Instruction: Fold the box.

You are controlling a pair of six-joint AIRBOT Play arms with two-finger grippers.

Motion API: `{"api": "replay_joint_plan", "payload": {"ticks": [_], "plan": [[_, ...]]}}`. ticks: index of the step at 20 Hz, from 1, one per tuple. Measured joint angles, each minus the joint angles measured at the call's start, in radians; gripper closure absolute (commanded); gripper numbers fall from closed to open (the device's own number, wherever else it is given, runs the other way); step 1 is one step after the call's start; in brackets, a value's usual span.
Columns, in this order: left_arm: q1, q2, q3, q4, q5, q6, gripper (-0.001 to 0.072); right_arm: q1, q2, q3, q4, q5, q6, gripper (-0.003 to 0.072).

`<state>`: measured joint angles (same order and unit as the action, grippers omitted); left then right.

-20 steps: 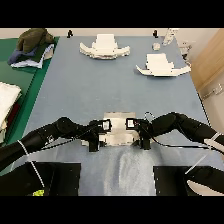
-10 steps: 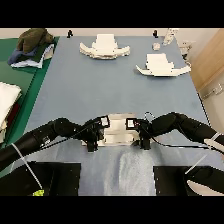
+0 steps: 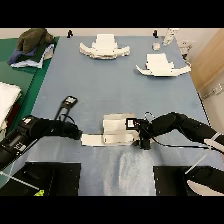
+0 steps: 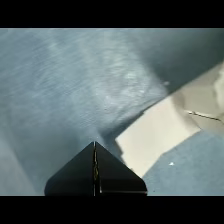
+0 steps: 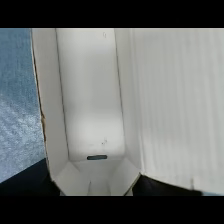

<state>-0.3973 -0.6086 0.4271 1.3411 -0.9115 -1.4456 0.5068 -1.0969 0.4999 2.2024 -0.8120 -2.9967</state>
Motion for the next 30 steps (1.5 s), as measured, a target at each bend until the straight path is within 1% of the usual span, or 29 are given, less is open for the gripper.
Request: {"api": "replay_joint_plan", "payload": {"ticks": [1, 2, 4, 7, 9, 12, 17, 21, 22, 23, 25, 30], "plan": [[0.055, 0.004, -0.002, 0.011, -0.027, -0.060, 0.0695, 0.000, 0.000, 0.000, 0.000, 0.000, 0.000, 0.0173], [0.103, 0.003, -0.006, -0.006, -0.046, -0.087, 0.0695, 0.000, 0.000, 0.000, 0.000, 0.000, 0.000, 0.0174], [0.179, -0.021, -0.023, -0.103, -0.071, -0.083, 0.0695, 0.000, 0.000, 0.000, 0.000, 0.000, 0.000, 0.0174], [0.223, -0.092, -0.058, -0.269, -0.073, -0.013, 0.0696, 0.000, 0.000, 0.000, 0.000, 0.000, 0.000, 0.0174], [0.218, -0.147, -0.072, -0.379, -0.055, 0.047, 0.0696, 0.000, 0.000, 0.000, 0.000, 0.000, 0.000, 0.0174], [0.167, -0.214, -0.082, -0.510, -0.021, 0.120, 0.0696, 0.000, 0.000, 0.000, 0.000, 0.000, 0.000, 0.0173], [0.069, -0.264, -0.087, -0.620, 0.030, 0.169, 0.0695, 0.000, 0.000, 0.000, 0.000, 0.000, 0.000, 0.0174], [0.040, -0.274, -0.077, -0.712, 0.036, 0.214, 0.0688, 0.000, 0.000, 0.000, 0.000, 0.000, 0.000, 0.0174], [0.037, -0.275, -0.071, -0.726, 0.037, 0.222, 0.0439, 0.000, 0.000, 0.000, 0.000, 0.000, 0.000, 0.0174], [0.035, -0.275, -0.065, -0.738, 0.038, 0.226, 0.0227, 0.000, 0.000, 0.000, 0.000, 0.000, 0.000, 0.0174], [0.032, -0.277, -0.057, -0.752, 0.038, 0.232, 0.0367, 0.000, 0.000, 0.000, 0.000, 0.000, 0.000, 0.0173], [0.030, -0.277, -0.047, -0.769, 0.039, 0.240, 0.0355, 0.000, 0.000, 0.000, 0.000, 0.000, 0.000, 0.0174]]}}
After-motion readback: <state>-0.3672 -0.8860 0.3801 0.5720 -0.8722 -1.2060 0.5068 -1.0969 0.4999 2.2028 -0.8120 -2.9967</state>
